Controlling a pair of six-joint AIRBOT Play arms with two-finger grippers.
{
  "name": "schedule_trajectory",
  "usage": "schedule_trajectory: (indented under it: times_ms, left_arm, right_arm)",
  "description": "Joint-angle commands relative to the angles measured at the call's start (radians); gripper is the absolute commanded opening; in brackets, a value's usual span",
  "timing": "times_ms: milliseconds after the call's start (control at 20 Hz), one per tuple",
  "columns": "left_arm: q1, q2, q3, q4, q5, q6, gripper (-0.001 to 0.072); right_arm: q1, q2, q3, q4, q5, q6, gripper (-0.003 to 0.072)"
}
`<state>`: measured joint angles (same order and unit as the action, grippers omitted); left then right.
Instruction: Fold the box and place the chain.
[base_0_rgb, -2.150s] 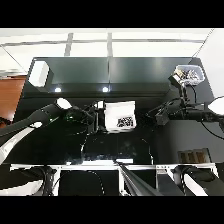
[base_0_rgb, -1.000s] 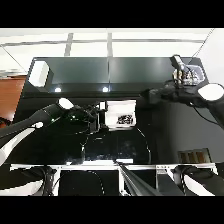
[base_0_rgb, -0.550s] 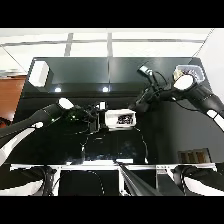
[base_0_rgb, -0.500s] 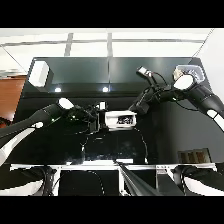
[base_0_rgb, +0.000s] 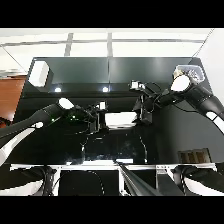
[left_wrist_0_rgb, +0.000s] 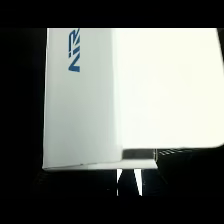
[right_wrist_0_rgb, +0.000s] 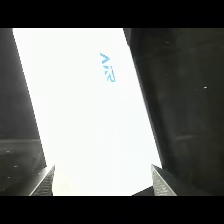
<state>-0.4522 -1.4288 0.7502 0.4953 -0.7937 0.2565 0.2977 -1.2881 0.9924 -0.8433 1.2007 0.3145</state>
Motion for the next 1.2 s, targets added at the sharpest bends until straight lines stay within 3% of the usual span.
schedule_trajectory:
  times_ms: [0, 250, 300, 400, 500, 550, 1150]
  left_arm:
    - [0.001, 0.000, 0.001, 0.000, 0.000, 0.001, 0.0335]
    - [0.001, 0.000, 0.001, 0.000, 0.000, 0.001, 0.0335]
    - [0.001, 0.000, 0.001, 0.000, 0.000, 0.001, 0.0335]
    - [0.001, 0.000, 0.001, 0.000, 0.000, 0.001, 0.0335]
    - [0.001, 0.000, 0.001, 0.000, 0.000, 0.001, 0.0335]
    - [0.001, 0.000, 0.001, 0.000, 0.000, 0.001, 0.0335]
    - [0.001, 0.000, 0.001, 0.000, 0.000, 0.001, 0.0335]
  right_arm:
    - [0.016, -0.002, 0.001, -0.030, -0.078, -0.030, 0.0698]
    - [0.018, -0.030, 0.001, -0.020, -0.081, -0.034, 0.0697]
    - [0.023, -0.035, 0.001, -0.014, -0.080, -0.034, 0.0660]
    - [0.028, -0.035, 0.001, 0.006, -0.078, -0.034, 0.0427]
    - [0.029, -0.035, 0.001, 0.009, -0.068, -0.034, 0.0409]
    - [0.029, -0.035, 0.001, 0.008, -0.053, -0.034, 0.0270]
    - [0.029, -0.035, 0.001, -0.007, -0.019, -0.019, 0.0265]
